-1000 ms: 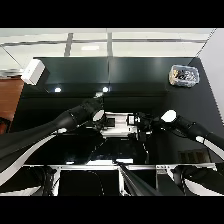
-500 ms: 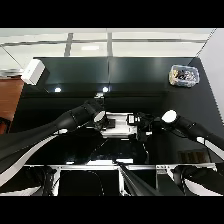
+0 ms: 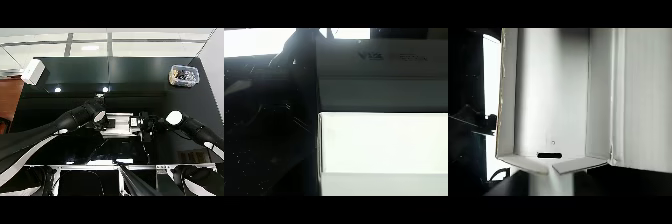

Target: Fold the box and place the chain.

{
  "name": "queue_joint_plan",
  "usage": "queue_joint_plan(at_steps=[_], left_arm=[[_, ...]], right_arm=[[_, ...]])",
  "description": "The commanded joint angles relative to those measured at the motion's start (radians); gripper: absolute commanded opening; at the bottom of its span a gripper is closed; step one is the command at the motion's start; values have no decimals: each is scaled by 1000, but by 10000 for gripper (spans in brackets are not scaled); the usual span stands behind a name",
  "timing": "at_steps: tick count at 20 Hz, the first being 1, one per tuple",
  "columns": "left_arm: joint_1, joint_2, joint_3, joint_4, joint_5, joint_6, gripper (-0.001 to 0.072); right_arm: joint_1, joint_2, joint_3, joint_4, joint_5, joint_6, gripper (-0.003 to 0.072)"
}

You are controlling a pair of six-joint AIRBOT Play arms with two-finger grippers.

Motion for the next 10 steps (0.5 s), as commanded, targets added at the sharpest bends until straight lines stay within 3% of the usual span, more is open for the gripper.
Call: queue_joint_plan(at_steps=[1,3,4,7,10], left_arm=[[0,0,0,-2,-3,-1,27],[0,0,0,-2,-3,-1,27],[0,0,0,-1,-3,-1,28],[0,0,0,-2,-3,-1,27],[0,0,0,-2,-2,-1,27]], right_arm=[[0,6,1,3,21,4,189],[0,6,1,57,23,20,168],[1,5,1,99,23,26,72],[26,-23,1,251,13,26,67],[41,-55,1,258,-19,50,67]])
